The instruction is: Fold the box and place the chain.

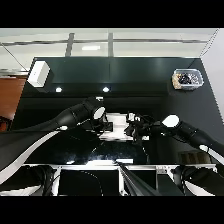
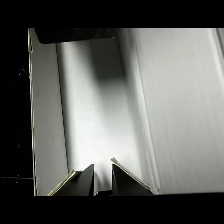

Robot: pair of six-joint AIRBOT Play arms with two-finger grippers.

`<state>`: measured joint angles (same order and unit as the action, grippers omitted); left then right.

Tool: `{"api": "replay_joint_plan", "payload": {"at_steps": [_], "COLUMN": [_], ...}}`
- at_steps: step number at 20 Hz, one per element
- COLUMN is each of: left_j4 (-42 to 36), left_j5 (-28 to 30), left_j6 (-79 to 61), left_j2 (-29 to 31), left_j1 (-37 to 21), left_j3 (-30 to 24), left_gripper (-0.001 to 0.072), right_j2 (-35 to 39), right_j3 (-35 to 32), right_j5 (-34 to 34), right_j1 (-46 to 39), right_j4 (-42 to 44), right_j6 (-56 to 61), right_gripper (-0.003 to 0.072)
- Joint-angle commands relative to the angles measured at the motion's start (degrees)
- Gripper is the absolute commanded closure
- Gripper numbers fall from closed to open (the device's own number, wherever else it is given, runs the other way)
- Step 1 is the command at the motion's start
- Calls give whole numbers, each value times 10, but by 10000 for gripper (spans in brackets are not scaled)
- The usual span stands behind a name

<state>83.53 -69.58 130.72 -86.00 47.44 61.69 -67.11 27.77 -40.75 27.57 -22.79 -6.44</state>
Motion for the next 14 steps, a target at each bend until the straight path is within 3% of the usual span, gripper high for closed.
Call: {"api": "replay_joint_plan", "payload": {"at_steps": [1,7,8,9,10,11,12,13,14], "left_j4": [0,0,0,0,0,0,0,0,0], "left_j5": [1,1,1,1,1,1,1,1,1], "left_j6": [0,0,0,0,0,0,0,0,0], "left_j2": [0,0,0,0,0,0,0,0,0], "left_j1": [0,0,0,0,0,0,0,0,0], "left_j3": [0,0,0,0,0,0,0,0,0], "left_gripper": [679,679,679,679,679,679,679,679,679], "right_j2": [-11,-11,-11,-11,-11,-11,-11,-11,-11], "right_j3": [0,0,0,0,0,0,0,0,0], "right_j5": [-4,-5,-4,-3,-3,-3,-3,0,1], "right_j1": [1,1,1,1,0,0,0,1,0], "right_j4": [13,13,14,14,14,13,13,14,14], "right_j6": [0,0,0,0,0,0,0,0,0], "right_gripper": [554,553,514,286,280,452,519,380,351]}}
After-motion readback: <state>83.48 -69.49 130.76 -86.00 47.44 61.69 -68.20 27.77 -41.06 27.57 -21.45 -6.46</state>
